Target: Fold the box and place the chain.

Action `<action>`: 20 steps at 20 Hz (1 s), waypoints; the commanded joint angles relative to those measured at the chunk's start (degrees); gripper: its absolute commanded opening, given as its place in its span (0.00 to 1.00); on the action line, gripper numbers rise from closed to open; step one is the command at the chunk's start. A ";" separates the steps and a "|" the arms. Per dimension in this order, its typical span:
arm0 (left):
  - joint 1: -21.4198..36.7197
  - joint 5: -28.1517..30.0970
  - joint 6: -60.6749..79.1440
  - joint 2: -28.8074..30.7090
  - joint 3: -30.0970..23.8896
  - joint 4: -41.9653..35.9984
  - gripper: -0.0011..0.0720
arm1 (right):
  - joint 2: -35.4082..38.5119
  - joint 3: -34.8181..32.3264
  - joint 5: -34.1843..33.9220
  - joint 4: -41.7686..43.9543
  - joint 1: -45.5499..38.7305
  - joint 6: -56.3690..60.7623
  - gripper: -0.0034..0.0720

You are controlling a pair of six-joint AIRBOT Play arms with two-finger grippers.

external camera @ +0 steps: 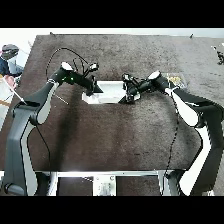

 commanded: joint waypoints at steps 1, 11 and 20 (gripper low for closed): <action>0.00 0.00 0.00 -0.02 0.00 0.02 0.03 | -0.07 0.02 0.17 -0.20 -0.31 0.13 0.66; 0.00 0.00 0.00 -0.02 0.00 0.00 0.03 | -0.07 0.02 -0.96 -0.20 -0.63 0.09 0.63; 0.00 0.07 0.00 -0.02 0.00 -0.02 0.03 | -0.07 0.02 -0.96 -0.20 -0.61 0.09 0.63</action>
